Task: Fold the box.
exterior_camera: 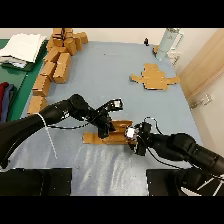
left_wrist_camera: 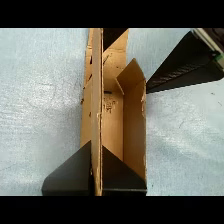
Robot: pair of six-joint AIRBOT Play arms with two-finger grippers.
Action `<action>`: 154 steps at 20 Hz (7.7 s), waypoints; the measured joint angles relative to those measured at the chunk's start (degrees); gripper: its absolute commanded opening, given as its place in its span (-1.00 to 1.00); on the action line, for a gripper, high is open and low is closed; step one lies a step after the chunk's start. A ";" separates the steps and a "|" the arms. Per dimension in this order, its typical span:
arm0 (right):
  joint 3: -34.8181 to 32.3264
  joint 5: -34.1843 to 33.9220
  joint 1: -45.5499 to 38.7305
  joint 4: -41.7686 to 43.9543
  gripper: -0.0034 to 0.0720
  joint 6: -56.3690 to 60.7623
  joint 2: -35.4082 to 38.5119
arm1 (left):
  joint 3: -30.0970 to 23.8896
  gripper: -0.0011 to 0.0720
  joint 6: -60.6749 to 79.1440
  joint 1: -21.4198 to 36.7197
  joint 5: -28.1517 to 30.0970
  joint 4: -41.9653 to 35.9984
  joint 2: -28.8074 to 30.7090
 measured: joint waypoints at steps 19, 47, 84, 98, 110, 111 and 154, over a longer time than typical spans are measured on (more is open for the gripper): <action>7.23 -9.79 -14.86 30.91 0.97 -38.36 -17.81 | 0.00 -0.93 0.00 0.00 0.00 0.00 0.00; 7.28 -9.29 -14.51 31.47 0.37 -38.34 -20.20 | -0.02 -0.93 0.00 0.00 -0.17 0.02 0.00; 7.28 -8.33 -14.45 31.06 0.42 -37.94 -20.33 | 0.00 -0.93 0.04 -0.04 0.02 -0.04 0.00; 7.28 -8.31 -14.45 31.04 0.42 -37.94 -20.33 | 0.00 -0.93 0.13 -0.04 -0.33 -0.68 -0.02; 7.28 -8.28 -14.45 31.02 0.42 -37.97 -20.33 | 0.17 0.41 -3.78 3.02 2.40 0.68 2.60; 7.28 -8.28 -14.45 31.02 0.42 -37.97 -20.33 | 0.17 0.41 -5.46 3.93 1.99 1.73 3.52; 7.28 -8.31 -14.43 30.64 0.42 -37.97 -20.33 | 2.38 -0.94 -53.00 3.63 4.92 2.08 -6.99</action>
